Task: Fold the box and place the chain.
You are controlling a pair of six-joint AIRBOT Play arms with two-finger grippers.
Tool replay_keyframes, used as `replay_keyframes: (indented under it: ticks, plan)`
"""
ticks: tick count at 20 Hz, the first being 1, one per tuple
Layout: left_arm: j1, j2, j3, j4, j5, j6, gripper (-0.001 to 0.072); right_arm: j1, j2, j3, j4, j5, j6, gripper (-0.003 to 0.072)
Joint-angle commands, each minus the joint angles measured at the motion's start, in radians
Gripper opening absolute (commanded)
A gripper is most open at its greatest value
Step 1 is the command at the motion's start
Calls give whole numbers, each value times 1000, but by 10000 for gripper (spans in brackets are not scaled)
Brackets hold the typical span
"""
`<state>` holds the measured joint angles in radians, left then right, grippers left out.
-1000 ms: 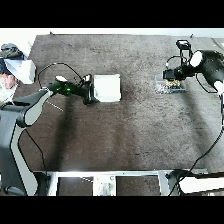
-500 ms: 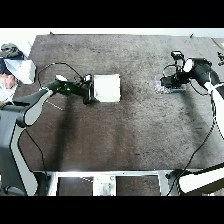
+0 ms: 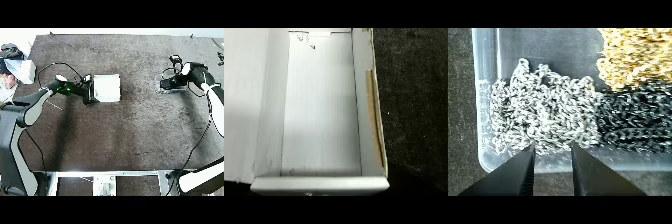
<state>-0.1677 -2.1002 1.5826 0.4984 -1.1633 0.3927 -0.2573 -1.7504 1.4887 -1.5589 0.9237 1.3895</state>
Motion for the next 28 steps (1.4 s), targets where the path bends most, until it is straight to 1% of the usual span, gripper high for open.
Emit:
replay_keyframes:
  ticks: [1, 3, 4, 5, 7, 8, 9, 15, 18, 21, 24, 28]
  plan:
    - [1, -1, 0, -2, 1, 0, 323, 0, -31, 1, 12, -27, -10, 275]
    - [1, -1, 0, -2, 1, 0, 323, 2, -41, 1, 16, -37, -10, 274]
    - [1, -1, 0, -3, 1, 0, 323, 2, -41, 1, 16, -42, -10, 241]
    - [1, -1, 0, -3, 1, 0, 323, 2, -41, 1, 16, -48, -10, 159]
    - [1, -1, 0, -4, 1, 0, 323, 2, -41, 1, 14, -49, -10, 159]
    - [1, -1, 0, -5, 1, 0, 323, 2, -37, 1, 11, -47, -10, 26]
    - [1, -1, 0, -5, 1, 0, 324, 2, -30, 2, 11, -42, -9, -11]
    - [1, -1, 0, -5, 1, 0, 323, 2, 76, 2, 8, -20, -9, -12]
    - [1, -1, 0, -5, 1, 0, 323, 2, 155, 1, 8, -11, -9, -12]
    - [1, -1, 0, -5, 1, 0, 323, 20, 262, 2, 11, -17, -10, -12]
    - [1, -1, 0, -5, 1, 0, 323, 73, 415, 3, 12, -106, -10, -12]
    - [1, -1, 0, -5, 1, 0, 323, 179, 605, 3, 11, -321, -10, -12]
